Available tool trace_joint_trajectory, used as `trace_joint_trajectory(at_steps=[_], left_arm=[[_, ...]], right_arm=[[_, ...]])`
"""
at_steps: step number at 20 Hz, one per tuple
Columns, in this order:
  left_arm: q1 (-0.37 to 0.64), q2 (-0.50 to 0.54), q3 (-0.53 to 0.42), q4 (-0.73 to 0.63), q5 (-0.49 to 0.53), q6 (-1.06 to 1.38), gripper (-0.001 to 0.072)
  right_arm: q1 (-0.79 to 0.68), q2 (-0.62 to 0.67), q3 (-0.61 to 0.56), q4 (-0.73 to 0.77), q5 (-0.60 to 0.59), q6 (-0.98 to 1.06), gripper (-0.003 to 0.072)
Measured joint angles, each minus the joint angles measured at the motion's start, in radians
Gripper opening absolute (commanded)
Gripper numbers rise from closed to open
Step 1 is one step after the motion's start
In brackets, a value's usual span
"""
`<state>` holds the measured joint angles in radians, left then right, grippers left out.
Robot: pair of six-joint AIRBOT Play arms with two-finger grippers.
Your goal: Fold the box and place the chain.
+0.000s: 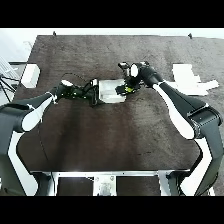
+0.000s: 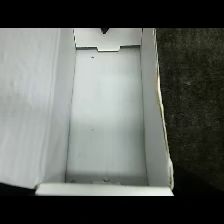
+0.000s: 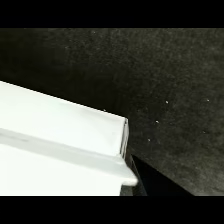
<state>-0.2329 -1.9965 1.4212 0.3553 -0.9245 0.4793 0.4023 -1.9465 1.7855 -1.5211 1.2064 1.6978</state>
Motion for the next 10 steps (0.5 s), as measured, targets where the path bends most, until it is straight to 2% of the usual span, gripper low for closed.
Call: trace_joint_trajectory(at_steps=[2,3,5,6,7,9,10], left_arm=[[0.000,0.000,0.000,0.000,0.000,0.000,0.0418],[0.000,0.000,0.000,0.000,0.000,0.000,0.0418],[0.000,0.000,0.000,0.000,0.001,0.000,0.0418],[0.000,0.000,0.000,-0.001,0.001,-0.001,0.0418],[0.000,-0.001,0.000,-0.003,0.002,-0.003,0.0418],[0.000,-0.001,0.000,-0.003,0.002,-0.002,0.0418],[0.000,-0.001,0.000,-0.003,0.002,-0.002,0.0418]], right_arm=[[0.007,-0.008,0.000,-0.030,0.006,0.022,0.0274],[0.011,-0.012,0.000,-0.042,0.011,0.028,0.0192],[0.014,-0.018,0.001,-0.053,0.013,0.043,0.0110],[0.015,-0.019,0.002,-0.059,0.013,0.048,0.0028],[0.016,-0.021,0.005,-0.065,0.012,0.054,0.0007],[0.018,-0.024,0.009,-0.076,0.013,0.054,0.0018],[0.019,-0.024,0.011,-0.077,0.013,0.053,0.0147]])
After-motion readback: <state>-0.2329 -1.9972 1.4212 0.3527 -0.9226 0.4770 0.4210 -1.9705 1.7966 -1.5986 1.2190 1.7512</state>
